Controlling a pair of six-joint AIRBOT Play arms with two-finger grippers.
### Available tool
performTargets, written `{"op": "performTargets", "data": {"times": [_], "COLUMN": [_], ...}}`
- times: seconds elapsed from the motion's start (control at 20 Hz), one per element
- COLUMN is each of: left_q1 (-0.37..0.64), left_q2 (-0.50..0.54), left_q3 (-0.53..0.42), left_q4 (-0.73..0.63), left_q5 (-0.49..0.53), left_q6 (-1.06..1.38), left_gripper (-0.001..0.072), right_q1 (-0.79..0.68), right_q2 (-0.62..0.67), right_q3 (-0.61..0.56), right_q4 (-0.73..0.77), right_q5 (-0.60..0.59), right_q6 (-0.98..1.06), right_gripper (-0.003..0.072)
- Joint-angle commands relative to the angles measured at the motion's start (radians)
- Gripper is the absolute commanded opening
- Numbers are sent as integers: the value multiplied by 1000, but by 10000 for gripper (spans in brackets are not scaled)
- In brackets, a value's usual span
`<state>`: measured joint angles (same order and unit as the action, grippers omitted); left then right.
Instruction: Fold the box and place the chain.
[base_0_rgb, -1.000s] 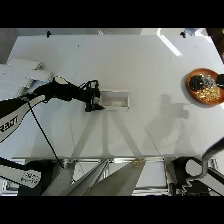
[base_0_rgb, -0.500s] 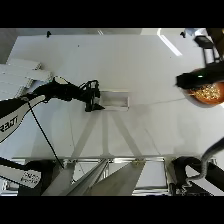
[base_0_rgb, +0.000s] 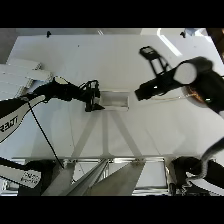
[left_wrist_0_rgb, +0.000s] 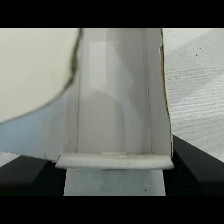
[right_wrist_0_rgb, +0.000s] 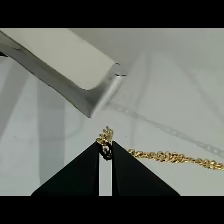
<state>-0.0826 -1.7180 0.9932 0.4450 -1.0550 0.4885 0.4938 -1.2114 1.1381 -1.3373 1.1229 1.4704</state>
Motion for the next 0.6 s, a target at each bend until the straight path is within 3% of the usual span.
{"op": "performTargets", "data": {"times": [0.0, 0.55], "left_q1": [0, 0], "left_q2": [1, 1], "left_q3": [0, 0], "left_q4": [0, 0], "left_q5": [0, 0], "left_q6": [0, 0], "left_gripper": [374, 374], "right_q1": [94, 137], "right_q2": [-74, -259], "right_q3": [0, 136], "right_q4": [81, 428], "right_q5": [-91, -331], "right_q6": [-18, -327], "right_gripper": [8, 5]}}
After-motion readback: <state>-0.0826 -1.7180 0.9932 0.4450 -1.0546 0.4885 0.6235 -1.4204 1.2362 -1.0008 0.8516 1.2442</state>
